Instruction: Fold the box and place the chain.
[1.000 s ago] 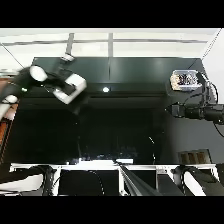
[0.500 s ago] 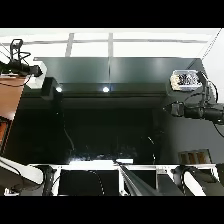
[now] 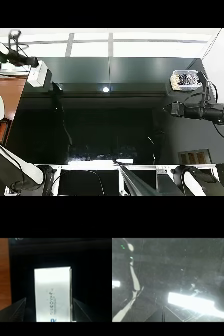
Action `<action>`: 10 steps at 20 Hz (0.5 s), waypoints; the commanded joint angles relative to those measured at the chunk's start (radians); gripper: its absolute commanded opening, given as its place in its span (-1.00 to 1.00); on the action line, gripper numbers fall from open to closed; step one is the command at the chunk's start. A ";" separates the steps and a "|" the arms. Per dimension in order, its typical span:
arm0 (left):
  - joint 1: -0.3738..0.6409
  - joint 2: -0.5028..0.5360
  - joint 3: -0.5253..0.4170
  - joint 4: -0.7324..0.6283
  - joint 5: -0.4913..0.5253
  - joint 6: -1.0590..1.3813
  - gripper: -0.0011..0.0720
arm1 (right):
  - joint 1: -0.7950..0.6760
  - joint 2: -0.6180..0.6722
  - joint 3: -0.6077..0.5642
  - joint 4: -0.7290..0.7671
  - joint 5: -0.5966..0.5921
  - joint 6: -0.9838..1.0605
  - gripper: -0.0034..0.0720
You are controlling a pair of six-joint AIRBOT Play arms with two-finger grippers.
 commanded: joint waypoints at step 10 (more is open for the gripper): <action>-0.228 0.863 -0.755 -0.072 0.098 -0.232 -0.90 | 0.001 0.027 -0.002 -0.210 -0.134 -0.176 -0.88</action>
